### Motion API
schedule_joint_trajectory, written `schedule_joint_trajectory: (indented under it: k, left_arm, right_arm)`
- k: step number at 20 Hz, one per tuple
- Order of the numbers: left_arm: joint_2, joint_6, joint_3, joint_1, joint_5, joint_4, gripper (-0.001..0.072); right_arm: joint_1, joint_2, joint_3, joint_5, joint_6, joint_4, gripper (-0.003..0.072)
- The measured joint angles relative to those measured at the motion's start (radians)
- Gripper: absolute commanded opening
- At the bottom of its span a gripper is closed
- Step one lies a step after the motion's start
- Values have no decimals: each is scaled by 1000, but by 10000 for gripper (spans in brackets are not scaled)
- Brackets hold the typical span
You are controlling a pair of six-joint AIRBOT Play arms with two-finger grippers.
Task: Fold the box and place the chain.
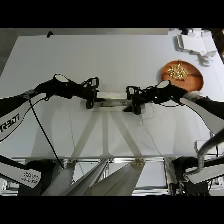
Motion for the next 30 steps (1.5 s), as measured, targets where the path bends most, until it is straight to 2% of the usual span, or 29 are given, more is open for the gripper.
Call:
schedule_joint_trajectory:
  k: [1,2,7,10,11,12,13,18,21,25,30]
  left_arm:
    - [-2,-1,0,3,9,2,354]
    - [0,-2,1,5,10,-8,386]
    - [44,-32,0,44,-14,-4,386]
    - [111,-126,0,97,-29,62,381]
    - [135,-169,0,112,-35,97,336]
    - [159,-223,0,125,-56,139,142]
    - [179,-279,0,132,-85,176,15]
    - [220,-459,-12,76,-288,251,6]
    - [226,-492,-32,-3,-316,212,6]
    - [229,-510,-45,-63,-252,64,6]
    - [226,-535,-48,-51,-30,-53,7]
  right_arm:
    - [-1,0,-1,2,-1,-5,414]
    - [0,0,-1,6,-2,-6,414]
    - [0,0,-1,-1,1,0,414]
    - [0,0,-1,-3,1,1,414]
    - [0,0,-1,-2,0,0,414]
    - [0,0,-1,1,-2,-2,414]
    - [0,0,-1,2,-2,-2,414]
    - [0,0,-1,1,-2,-1,414]
    - [0,0,-1,0,0,0,414]
    - [0,0,-1,-2,0,0,414]
    - [0,0,-1,-2,0,0,414]
